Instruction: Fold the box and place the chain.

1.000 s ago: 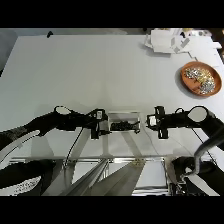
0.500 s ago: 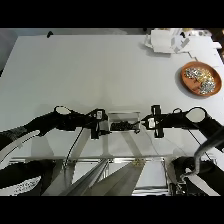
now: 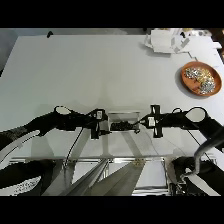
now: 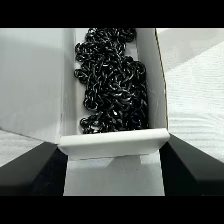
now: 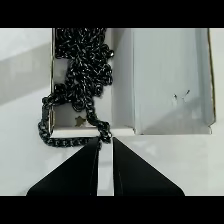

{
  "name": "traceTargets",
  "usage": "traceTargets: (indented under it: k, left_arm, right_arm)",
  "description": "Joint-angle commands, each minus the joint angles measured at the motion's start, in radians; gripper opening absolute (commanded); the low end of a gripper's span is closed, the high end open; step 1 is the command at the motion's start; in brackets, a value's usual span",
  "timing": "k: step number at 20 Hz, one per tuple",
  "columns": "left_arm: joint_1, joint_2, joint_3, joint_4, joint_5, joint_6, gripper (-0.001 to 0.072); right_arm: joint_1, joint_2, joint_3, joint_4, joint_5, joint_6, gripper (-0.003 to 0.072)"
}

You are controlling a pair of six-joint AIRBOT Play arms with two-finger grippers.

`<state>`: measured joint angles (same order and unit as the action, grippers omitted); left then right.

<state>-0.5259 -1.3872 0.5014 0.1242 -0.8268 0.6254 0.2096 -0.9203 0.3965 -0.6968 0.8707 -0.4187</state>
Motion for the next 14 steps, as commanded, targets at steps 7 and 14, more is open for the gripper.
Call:
traceTargets:
  k: [7,14]
  left_arm:
    - [0.000,0.001,0.001,0.000,0.000,0.000,0.0109]
    - [0.000,0.000,0.001,0.000,0.000,0.000,0.0109]
  right_arm:
    - [0.001,-0.040,0.000,-0.057,-0.006,0.027,0.0013]
    - [0.000,0.043,0.042,-0.403,0.008,0.481,0.0013]
